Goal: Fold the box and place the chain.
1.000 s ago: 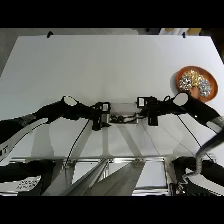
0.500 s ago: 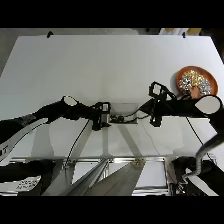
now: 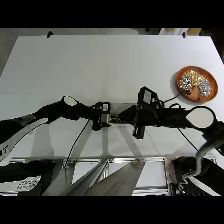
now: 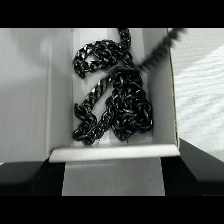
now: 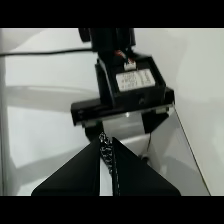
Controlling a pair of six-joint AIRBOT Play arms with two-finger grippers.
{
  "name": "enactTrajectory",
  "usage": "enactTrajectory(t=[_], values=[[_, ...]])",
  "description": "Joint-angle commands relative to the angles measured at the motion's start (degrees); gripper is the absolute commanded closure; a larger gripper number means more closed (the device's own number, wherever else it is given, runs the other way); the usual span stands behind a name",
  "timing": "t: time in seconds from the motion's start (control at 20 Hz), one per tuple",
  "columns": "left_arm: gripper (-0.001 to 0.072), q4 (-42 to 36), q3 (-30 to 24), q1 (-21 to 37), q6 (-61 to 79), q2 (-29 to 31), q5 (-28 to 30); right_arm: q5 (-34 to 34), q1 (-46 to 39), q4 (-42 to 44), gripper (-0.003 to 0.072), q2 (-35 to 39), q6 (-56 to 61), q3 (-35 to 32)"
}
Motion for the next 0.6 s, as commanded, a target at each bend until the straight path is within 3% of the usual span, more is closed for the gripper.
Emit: enactTrajectory(t=[0.0,0.3,0.35,0.45,0.55], values=[[0.0557,0.0,0.0,0.0,0.02,0.04,0.0,-8.83,4.7,0.61,0.0666,-2.03,2.93,0.0],[0.0557,0.0,0.0,0.0,0.02,0.04,0.0,-10.01,4.66,-9.09,0.0647,-10.51,12.48,0.02],[0.0557,0.0,0.0,0.0,0.02,0.04,0.0,-10.03,4.66,-10.62,0.0584,-11.15,13.92,0.0],[0.0557,0.0,0.0,0.0,0.02,0.04,0.0,-10.73,4.63,-11.76,0.0561,-11.13,14.8,0.09],[0.0557,0.0,0.0,0.0,0.02,0.04,0.0,-10.86,4.28,-11.89,0.0453,-10.45,14.8,1.14]])
